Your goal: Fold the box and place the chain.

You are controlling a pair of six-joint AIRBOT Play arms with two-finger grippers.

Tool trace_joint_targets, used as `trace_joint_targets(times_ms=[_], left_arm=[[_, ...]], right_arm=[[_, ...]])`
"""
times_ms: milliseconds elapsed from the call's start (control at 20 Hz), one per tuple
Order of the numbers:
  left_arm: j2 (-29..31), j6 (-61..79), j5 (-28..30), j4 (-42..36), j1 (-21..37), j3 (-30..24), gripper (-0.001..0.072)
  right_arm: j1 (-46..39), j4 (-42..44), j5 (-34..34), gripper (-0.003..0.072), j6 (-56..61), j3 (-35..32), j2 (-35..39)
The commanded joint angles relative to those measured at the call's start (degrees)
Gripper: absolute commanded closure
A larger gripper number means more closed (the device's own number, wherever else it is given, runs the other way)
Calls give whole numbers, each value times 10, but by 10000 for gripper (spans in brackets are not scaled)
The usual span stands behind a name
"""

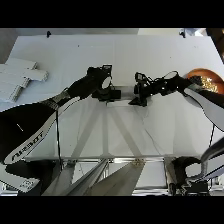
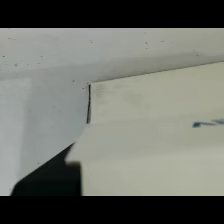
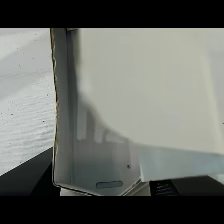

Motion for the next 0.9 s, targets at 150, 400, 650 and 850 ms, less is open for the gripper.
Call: trace_joint_targets(times_ms=[150, 400, 650, 850], left_arm=[[25, 4, -10, 5, 2, 1, 345], [67, 56, -37, -14, 18, 0, 346], [114, 200, -54, -52, 48, -6, 346], [195, 449, 19, -150, 83, -95, 346]], right_arm=[[0, 1, -1, 262, 2, 0, 0], [0, 1, -1, 262, 2, 0, 0], [1, 1, -1, 262, 2, 0, 0], [0, 1, -1, 262, 2, 0, 0]])
